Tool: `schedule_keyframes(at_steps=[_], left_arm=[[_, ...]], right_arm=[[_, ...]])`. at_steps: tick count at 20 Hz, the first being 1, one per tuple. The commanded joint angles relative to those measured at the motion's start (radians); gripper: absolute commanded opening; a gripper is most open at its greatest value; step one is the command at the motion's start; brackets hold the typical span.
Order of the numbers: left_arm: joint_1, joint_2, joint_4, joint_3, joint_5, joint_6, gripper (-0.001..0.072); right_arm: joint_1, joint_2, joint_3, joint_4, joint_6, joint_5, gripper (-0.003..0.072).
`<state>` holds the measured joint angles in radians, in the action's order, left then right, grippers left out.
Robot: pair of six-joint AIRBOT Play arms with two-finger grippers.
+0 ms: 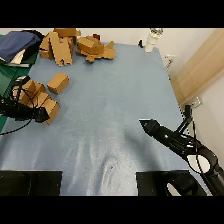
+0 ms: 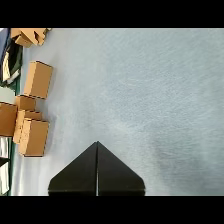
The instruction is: Fold the box.
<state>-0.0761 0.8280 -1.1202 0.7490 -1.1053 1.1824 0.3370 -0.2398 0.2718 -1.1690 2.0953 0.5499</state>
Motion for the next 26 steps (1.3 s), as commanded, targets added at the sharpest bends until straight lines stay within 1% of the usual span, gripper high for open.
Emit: schedule_keyframes(at_steps=[1,2,3,4,5,8,11,13,15,17,19,26], left_arm=[[0.088,-0.061,0.24,0.019,-0.003,-0.021,0.0308],[0.138,-0.058,0.309,0.019,0.039,-0.027,0.0159],[0.197,-0.047,0.357,0.019,0.098,-0.034,0.0085],[0.253,-0.025,0.373,0.026,0.141,-0.036,0.0015],[0.311,0.015,0.373,0.044,0.162,-0.035,0.0013],[0.442,0.181,0.408,0.111,0.167,-0.03,0.0012],[0.517,0.317,0.489,0.179,0.176,-0.036,0.0013],[0.546,0.364,0.547,0.201,0.201,-0.056,0.0013],[0.563,0.376,0.559,0.203,0.247,-0.071,0.0014],[0.562,0.376,0.56,0.204,0.268,-0.071,0.0014],[0.563,0.376,0.56,0.203,0.255,-0.068,0.0014],[0.562,0.376,0.56,0.204,0.259,-0.068,0.0014]], right_arm=[[0.001,-0.054,0.017,0.004,-0.041,-0.005,0.0005],[0.004,-0.098,0.039,0.016,-0.08,-0.014,0.0005],[0.009,-0.149,0.069,0.029,-0.124,-0.02,0.0005],[0.017,-0.213,0.112,0.034,-0.164,-0.02,0.0005],[0.025,-0.281,0.159,0.036,-0.195,-0.019,0.0005],[0.053,-0.496,0.326,0.072,-0.293,-0.016,0.0005],[0.087,-0.647,0.464,0.097,-0.335,-0.016,0.0005],[0.114,-0.707,0.514,0.104,-0.335,-0.017,0.0005],[0.133,-0.734,0.525,0.103,-0.335,-0.013,0.0006],[0.131,-0.74,0.523,0.091,-0.334,0.051,0.0006],[0.131,-0.74,0.524,0.088,-0.334,0.08,0.0005],[0.131,-0.739,0.524,0.088,-0.334,0.082,0.0006]])
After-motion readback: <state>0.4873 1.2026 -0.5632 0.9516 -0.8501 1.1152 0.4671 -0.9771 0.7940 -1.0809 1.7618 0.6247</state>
